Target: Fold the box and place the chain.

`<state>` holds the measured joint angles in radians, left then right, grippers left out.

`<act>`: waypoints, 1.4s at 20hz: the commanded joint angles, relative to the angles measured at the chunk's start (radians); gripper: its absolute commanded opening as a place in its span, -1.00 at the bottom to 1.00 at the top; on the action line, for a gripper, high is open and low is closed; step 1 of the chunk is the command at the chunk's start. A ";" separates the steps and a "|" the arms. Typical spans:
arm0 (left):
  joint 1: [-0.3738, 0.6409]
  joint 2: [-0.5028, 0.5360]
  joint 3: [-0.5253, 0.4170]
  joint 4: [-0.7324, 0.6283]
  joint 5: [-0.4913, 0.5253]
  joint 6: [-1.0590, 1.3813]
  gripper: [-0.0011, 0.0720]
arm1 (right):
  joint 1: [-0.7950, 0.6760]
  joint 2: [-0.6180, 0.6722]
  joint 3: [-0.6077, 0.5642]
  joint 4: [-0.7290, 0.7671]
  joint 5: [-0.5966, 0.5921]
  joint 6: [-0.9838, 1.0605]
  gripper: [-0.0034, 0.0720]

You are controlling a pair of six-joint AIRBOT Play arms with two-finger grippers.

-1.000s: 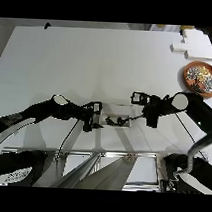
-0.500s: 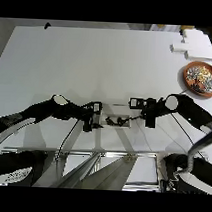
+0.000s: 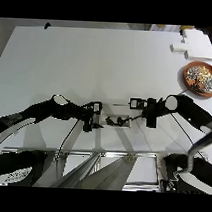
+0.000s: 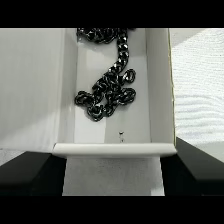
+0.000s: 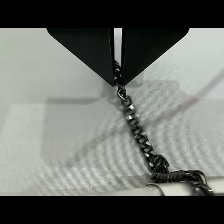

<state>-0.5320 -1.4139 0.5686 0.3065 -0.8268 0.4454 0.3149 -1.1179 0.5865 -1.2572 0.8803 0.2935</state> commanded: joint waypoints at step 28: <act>0.000 0.000 0.000 0.000 0.000 0.000 -0.28 | 0.383 0.158 0.016 0.211 -0.261 0.419 -0.33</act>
<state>-0.5320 -1.4139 0.5686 0.3065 -0.8272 0.4450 0.7044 -0.9295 0.5911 -0.8845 0.6109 0.5789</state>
